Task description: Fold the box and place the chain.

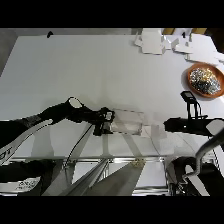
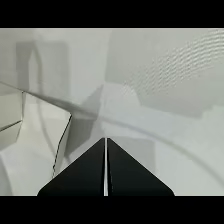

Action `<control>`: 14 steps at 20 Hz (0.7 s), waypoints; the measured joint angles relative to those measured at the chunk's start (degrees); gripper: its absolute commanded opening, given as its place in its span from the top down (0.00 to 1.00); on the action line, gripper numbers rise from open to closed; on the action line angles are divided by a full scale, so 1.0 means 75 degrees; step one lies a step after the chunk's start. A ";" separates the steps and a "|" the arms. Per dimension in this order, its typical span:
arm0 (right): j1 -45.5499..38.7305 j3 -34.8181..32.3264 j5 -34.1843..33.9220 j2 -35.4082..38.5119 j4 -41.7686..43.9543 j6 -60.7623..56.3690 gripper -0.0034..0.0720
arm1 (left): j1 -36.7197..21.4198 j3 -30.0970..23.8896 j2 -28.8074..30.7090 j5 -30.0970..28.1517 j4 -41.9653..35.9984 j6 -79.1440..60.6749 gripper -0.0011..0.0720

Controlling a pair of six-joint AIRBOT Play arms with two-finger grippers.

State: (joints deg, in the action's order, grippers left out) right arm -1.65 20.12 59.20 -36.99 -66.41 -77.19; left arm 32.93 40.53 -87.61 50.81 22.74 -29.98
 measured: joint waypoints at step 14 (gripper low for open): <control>0.0507 0.0012 0.0114 -0.2853 0.2477 0.0367 0.93 | 0.0000 0.0000 0.0000 0.0000 0.0000 0.0000 0.70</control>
State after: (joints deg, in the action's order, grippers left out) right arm 2.15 20.21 60.05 -58.39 -47.83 -74.43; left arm 32.93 40.53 -87.61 50.81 22.74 -29.98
